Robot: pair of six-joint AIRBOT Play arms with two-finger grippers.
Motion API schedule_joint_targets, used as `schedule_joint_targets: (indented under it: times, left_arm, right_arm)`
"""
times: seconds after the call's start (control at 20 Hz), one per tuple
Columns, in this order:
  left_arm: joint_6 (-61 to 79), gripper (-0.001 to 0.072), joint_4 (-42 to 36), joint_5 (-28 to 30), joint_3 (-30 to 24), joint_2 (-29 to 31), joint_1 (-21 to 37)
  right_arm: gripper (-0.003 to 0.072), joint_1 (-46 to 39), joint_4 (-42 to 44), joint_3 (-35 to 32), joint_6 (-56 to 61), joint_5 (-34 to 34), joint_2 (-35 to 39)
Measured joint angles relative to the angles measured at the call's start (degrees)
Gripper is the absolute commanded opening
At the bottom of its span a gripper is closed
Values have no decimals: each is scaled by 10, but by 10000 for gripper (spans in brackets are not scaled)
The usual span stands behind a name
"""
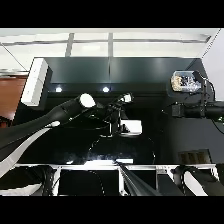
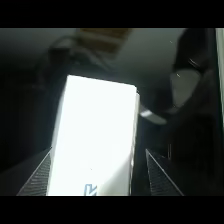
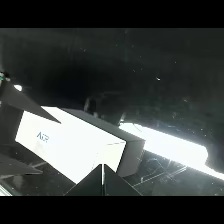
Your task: Fold the box and place the chain.
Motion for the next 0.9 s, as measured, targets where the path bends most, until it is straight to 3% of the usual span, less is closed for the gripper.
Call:
schedule_joint_targets:
  times: [0.9]
  left_arm:
    - [-52, 714, 68, -10, 47, -15, -8]
  right_arm:
    - [11, 0, 0, 0, -10, -8, 0]
